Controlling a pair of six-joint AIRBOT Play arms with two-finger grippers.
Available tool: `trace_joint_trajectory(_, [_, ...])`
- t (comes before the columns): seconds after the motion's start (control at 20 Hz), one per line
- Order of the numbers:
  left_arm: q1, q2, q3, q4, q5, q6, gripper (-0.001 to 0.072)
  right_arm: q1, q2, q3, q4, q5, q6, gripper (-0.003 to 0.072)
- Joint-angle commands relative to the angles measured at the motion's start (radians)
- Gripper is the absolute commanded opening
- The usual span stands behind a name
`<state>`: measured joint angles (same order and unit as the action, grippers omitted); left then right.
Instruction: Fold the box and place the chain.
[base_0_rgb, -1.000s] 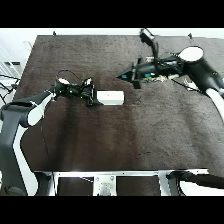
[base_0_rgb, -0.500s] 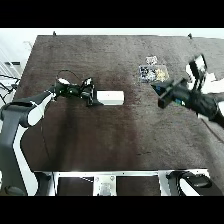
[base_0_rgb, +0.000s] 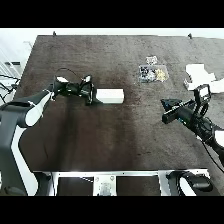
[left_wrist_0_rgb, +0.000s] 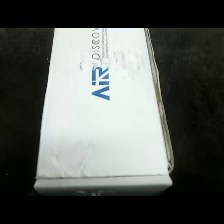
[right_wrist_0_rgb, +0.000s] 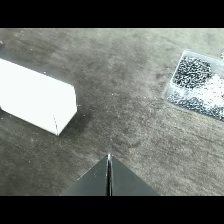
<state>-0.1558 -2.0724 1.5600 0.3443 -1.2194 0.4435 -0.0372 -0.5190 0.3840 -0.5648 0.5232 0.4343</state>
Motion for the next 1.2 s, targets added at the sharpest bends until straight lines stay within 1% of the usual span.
trace_joint_trajectory(0.0, [0.031, 0.075, 0.001, -0.003, -0.018, -0.117, 0.0017, -0.004, 0.010, -0.015, -0.001, -0.038, 0.000, 0.0010])
trace_joint_trajectory(0.1, [0.080, 0.155, 0.001, 0.000, -0.001, -0.166, 0.0017, -0.004, 0.010, -0.013, 0.000, -0.051, 0.000, 0.0010])
trace_joint_trajectory(0.2, [0.148, 0.237, 0.001, 0.000, 0.064, -0.223, 0.0016, -0.004, 0.010, -0.013, 0.000, -0.057, 0.000, 0.0010])
trace_joint_trajectory(0.35, [0.271, 0.339, 0.001, 0.000, 0.233, -0.346, 0.0017, -0.004, 0.010, -0.013, 0.000, -0.074, 0.004, 0.0011])
trace_joint_trajectory(0.45, [0.357, 0.372, 0.001, 0.000, 0.358, -0.429, 0.0017, -0.004, 0.010, -0.013, 0.006, -0.092, 0.004, 0.0011])
trace_joint_trajectory(0.65, [0.512, 0.373, -0.019, 0.005, 0.603, -0.565, 0.0018, -0.004, 0.010, -0.013, 0.008, -0.108, 0.005, 0.0011])
trace_joint_trajectory(0.75, [0.561, 0.362, -0.034, 0.006, 0.741, -0.666, 0.0018, -0.004, 0.010, -0.013, 0.008, -0.108, 0.012, 0.0011])
trace_joint_trajectory(0.8, [0.579, 0.347, -0.036, 0.008, 0.780, -0.689, 0.0019, -0.004, 0.010, -0.014, 0.008, -0.108, 0.012, 0.0011])
trace_joint_trajectory(0.9, [0.602, 0.311, -0.035, 0.014, 0.787, -0.669, 0.0019, -0.004, 0.010, -0.014, 0.008, -0.108, 0.012, 0.0011])
trace_joint_trajectory(1.0, [0.613, 0.262, -0.035, 0.018, 0.830, -0.672, 0.0019, -0.004, 0.010, -0.014, 0.008, -0.117, 0.012, 0.0011])
trace_joint_trajectory(1.15, [0.626, 0.195, -0.036, 0.019, 0.816, -0.671, 0.0019, -0.004, 0.010, -0.014, 0.008, -0.124, 0.012, 0.0011])
